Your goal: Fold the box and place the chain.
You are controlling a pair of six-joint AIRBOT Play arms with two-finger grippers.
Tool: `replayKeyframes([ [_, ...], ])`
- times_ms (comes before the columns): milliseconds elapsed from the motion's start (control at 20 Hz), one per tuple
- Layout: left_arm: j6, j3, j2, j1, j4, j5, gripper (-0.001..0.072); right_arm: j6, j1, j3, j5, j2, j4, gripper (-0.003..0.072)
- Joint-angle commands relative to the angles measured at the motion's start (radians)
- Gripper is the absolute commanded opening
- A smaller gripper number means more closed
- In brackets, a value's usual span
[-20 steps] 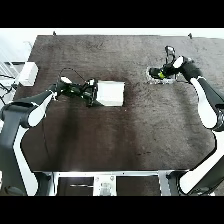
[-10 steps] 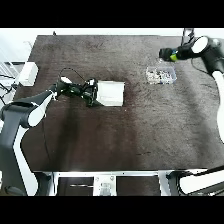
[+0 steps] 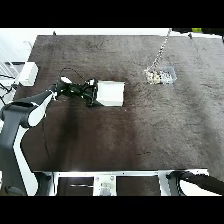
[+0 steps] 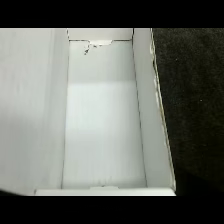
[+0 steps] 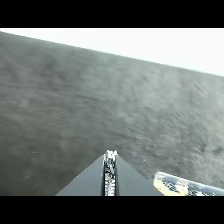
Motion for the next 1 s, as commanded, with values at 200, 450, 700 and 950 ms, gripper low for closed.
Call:
replayKeyframes([
  [200, 0.000, 0.000, 0.000, 0.001, 0.000, 0.000, 0.0356, -0.027, 0.177, -0.006, 0.164, 0.068, -0.012, 0.0012],
  [450, 0.000, 0.000, 0.000, 0.001, 0.000, 0.000, 0.0355, 0.012, 0.285, -0.101, 0.150, 0.068, -0.013, 0.0011],
  [700, 0.000, 0.000, 0.000, 0.001, 0.000, 0.000, 0.0356, 0.101, 0.314, -0.249, -0.008, 0.068, -0.016, 0.0010],
  [950, 0.000, 0.000, 0.000, 0.001, 0.000, 0.000, 0.0355, 0.193, 0.366, -0.380, -0.234, 0.047, -0.015, 0.0011],
])
